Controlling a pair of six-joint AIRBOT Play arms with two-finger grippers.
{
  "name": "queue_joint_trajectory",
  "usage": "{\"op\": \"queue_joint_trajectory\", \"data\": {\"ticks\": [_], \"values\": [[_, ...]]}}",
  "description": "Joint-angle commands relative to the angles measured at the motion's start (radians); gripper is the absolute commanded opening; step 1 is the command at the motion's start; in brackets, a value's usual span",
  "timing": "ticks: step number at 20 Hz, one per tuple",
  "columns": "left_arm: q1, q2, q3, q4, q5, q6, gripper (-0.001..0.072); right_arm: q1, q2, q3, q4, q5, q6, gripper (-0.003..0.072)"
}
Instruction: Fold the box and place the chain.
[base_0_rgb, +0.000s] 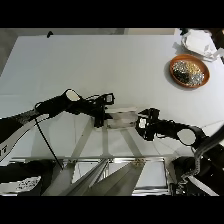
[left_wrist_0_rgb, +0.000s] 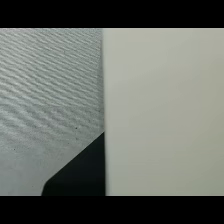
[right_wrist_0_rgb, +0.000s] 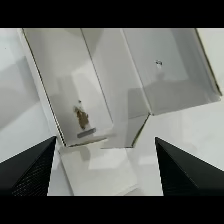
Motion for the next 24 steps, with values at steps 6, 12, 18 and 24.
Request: {"op": "queue_joint_trajectory", "data": {"ticks": [6,12,18,24], "values": [[0.000,0.000,0.000,0.000,0.000,0.000,0.0011,-0.024,-0.053,0.003,0.159,0.027,-0.256,0.0674],[0.000,0.000,0.000,0.000,0.000,0.000,0.0011,-0.140,-0.077,0.023,0.225,0.131,-0.381,0.0673],[0.000,0.000,0.000,0.000,0.000,0.000,0.0011,-0.149,-0.161,0.027,0.391,0.136,-0.561,0.0673],[0.000,0.000,0.000,0.000,0.000,0.000,0.0011,-0.235,-0.182,0.043,0.414,0.197,-0.618,0.0673]]}}
